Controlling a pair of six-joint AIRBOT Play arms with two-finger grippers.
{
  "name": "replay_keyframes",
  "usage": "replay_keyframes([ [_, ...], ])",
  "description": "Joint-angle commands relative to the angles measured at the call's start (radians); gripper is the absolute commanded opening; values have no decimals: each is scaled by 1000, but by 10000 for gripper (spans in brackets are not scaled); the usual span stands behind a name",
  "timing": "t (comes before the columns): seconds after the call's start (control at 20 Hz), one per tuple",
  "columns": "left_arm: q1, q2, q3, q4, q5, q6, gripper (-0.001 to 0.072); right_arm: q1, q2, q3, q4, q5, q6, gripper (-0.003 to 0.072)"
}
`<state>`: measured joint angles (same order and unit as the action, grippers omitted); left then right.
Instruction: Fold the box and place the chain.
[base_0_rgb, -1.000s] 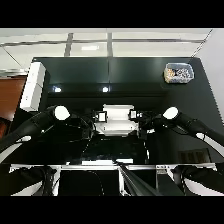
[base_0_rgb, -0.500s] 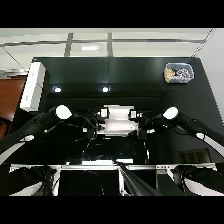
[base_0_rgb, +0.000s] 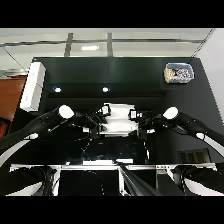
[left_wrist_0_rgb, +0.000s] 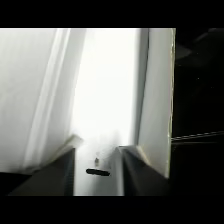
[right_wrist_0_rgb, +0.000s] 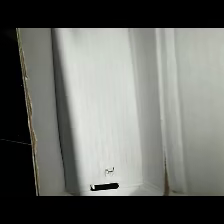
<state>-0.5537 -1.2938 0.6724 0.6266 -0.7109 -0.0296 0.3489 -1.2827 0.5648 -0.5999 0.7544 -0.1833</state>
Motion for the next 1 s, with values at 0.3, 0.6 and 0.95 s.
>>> replay_keyframes([
  [0.3, 61, 123, 43, 142, -38, -349, 24, 0, 0, 0, 0, 0, 0, 57],
  [0.6, 346, 246, 30, 433, -323, -879, 24, 0, 0, 0, 0, 0, 0, 57],
  [0.95, 590, 57, -114, 114, -520, -1220, 24, 0, 0, 0, 0, 0, 0, 57],
])
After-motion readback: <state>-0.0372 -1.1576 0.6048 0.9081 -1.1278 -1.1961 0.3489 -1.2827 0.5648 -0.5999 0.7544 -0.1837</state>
